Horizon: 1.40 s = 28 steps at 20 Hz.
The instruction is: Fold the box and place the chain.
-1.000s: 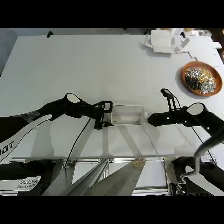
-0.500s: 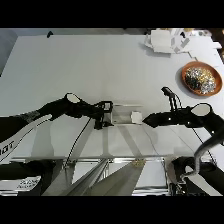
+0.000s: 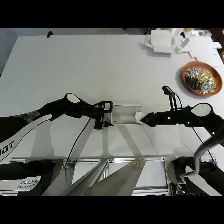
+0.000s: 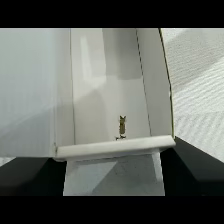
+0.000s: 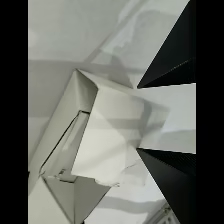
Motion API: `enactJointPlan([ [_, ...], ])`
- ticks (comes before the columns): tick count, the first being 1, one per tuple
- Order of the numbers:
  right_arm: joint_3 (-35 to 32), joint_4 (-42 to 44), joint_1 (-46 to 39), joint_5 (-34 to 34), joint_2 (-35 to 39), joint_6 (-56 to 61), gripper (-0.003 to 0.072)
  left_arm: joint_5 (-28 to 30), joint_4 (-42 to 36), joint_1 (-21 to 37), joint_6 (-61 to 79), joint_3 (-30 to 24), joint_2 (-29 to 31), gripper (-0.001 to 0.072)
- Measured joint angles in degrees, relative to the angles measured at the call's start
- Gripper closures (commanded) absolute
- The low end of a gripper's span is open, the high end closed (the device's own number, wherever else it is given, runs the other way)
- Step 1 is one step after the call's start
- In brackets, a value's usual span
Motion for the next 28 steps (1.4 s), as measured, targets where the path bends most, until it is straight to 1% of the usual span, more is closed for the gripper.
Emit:
enactJointPlan([
  [1, 0.7, -0.7, 1.4, -1.0, -0.5, 1.6, 0.0262, 0.0, 0.0, 0.0, 0.0, 0.0, 0.0, 0.0539],
  [2, 1.5, -2.1, 2.9, -2.0, -1.3, 3.6, 0.0237, 0.0, 0.0, 0.0, 0.0, 0.0, 0.0, 0.0539],
  [3, 2.6, -3.9, 4.6, -2.8, -2.3, 6.3, 0.0227, 0.0, 0.0, 0.0, 0.0, 0.0, 0.0, 0.0539],
  [8, 9.3, -15.5, 13.5, -5.2, -7.8, 21.8, 0.0227, 0.0, 0.0, 0.0, 0.0, 0.0, 0.0, 0.0539],
  [15, 15.0, -30.0, 22.3, -4.6, -13.7, 40.2, 0.0235, 0.0, 0.0, 0.0, 0.0, 0.0, 0.0, 0.0539],
  [18, 17.9, -34.9, 25.0, -3.0, -16.2, 46.2, 0.0282, 0.0, 0.0, 0.0, 0.0, 0.0, 0.0, 0.0539],
  [22, 21.2, -40.1, 27.8, -0.7, -18.9, 52.3, 0.0303, 0.0, 0.0, 0.0, 0.0, 0.0, 0.0, 0.0539],
  [24, 21.9, -41.7, 28.7, -0.2, -19.7, 54.5, 0.036, 0.0, 0.0, 0.0, 0.0, 0.0, 0.0, 0.0539],
  [25, 22.2, -42.3, 29.0, 0.1, -20.1, 55.3, 0.0362, 0.0, 0.0, 0.0, 0.0, 0.0, 0.0, 0.0539],
  [27, 22.5, -43.1, 29.7, 0.7, -20.9, 56.5, 0.04, 0.0, 0.0, 0.0, 0.0, 0.0, 0.0, 0.0539],
  [28, 22.5, -43.5, 30.0, 0.7, -21.4, 57.1, 0.0402, 0.0, 0.0, 0.0, 0.0, 0.0, 0.0, 0.0539],
])
